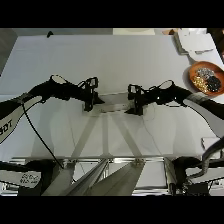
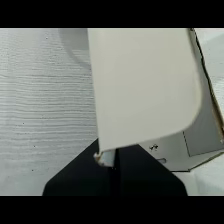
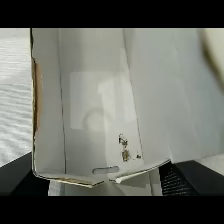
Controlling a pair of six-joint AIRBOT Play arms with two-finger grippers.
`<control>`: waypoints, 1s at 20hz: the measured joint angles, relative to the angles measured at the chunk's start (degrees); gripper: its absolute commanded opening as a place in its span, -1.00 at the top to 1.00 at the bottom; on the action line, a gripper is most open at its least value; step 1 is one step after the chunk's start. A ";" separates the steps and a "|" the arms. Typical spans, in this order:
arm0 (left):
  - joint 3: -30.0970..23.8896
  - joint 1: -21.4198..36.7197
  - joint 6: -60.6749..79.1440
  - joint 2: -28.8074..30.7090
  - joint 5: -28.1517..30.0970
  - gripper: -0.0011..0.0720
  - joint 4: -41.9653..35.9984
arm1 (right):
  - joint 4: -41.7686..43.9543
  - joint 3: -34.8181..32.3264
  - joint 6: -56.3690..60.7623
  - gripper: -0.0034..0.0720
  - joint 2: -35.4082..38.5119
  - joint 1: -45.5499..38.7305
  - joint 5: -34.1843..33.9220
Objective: Fold the box and place the chain.
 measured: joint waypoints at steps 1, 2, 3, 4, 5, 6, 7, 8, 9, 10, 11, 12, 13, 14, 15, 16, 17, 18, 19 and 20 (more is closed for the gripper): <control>0.00 0.00 0.00 0.02 0.00 0.93 0.00 | 0.04 -0.02 0.04 -0.95 0.00 0.00 0.39; 0.00 0.00 0.00 0.02 0.00 0.93 0.00 | 0.02 -0.04 0.22 -0.95 0.00 0.00 0.74; 0.00 0.00 0.02 0.02 0.00 0.93 0.00 | 0.02 -0.07 0.24 -0.95 -0.02 0.02 1.27; 0.00 0.00 0.02 0.02 -0.02 0.93 0.00 | 0.00 -0.07 0.28 -0.95 -0.02 0.11 1.81; 0.00 0.00 0.02 0.02 -0.02 0.93 0.00 | -0.02 -0.07 0.50 -0.95 -0.02 0.20 2.29; 0.00 0.00 0.02 0.02 -0.02 0.93 0.02 | -0.15 -0.07 0.85 -0.95 -0.02 0.28 2.64; 0.00 0.00 0.02 0.00 -0.04 0.93 0.02 | -0.31 -0.07 1.14 -0.95 -0.02 0.35 3.02; 0.00 0.00 0.02 0.00 -0.04 0.93 0.02 | -0.37 -0.07 1.40 -0.95 -0.02 0.39 3.19; 0.00 0.00 0.02 0.00 -0.04 0.93 0.02 | -0.44 -0.07 1.66 -0.95 -0.02 0.42 3.34; 0.00 0.00 0.02 0.00 -0.04 0.93 0.02 | -0.46 -0.07 1.90 -0.95 -0.02 0.44 3.50; 0.00 0.00 0.02 0.02 -0.04 0.93 0.02 | -0.50 -0.07 1.97 -0.95 -0.02 0.48 3.54; 0.00 0.00 0.02 0.02 -0.04 0.93 0.02 | -0.52 -0.07 2.12 -0.95 -0.02 0.48 3.65; 0.00 0.00 0.02 0.02 -0.02 0.93 0.02 | -0.55 -0.07 2.16 -0.95 -0.02 0.48 3.69; 0.00 0.00 0.02 0.00 -0.02 0.93 0.02 | -0.57 -0.07 2.16 -0.95 -0.02 0.48 3.74; 0.00 0.00 0.02 0.02 -0.02 0.93 0.02 | -0.59 -0.07 2.21 -0.95 -0.02 0.48 3.76; 0.00 0.00 0.02 0.00 -0.02 0.93 0.02 | -0.61 -0.07 2.25 -0.95 -0.02 0.48 3.82; 0.00 0.00 0.02 0.00 -0.02 0.93 0.02 | -0.63 -0.07 2.34 -0.94 -0.02 0.48 3.85; 0.00 0.00 0.02 0.00 -0.02 0.93 0.00 | -0.63 -0.07 2.34 -0.94 -0.02 0.48 3.85; 0.00 0.00 0.02 0.02 0.00 0.93 0.02 | -0.63 -0.07 2.34 -0.92 -0.02 0.48 3.85; 0.00 0.00 0.02 0.02 0.00 0.93 0.02 | -0.63 -0.07 2.34 -0.90 -0.02 0.48 3.85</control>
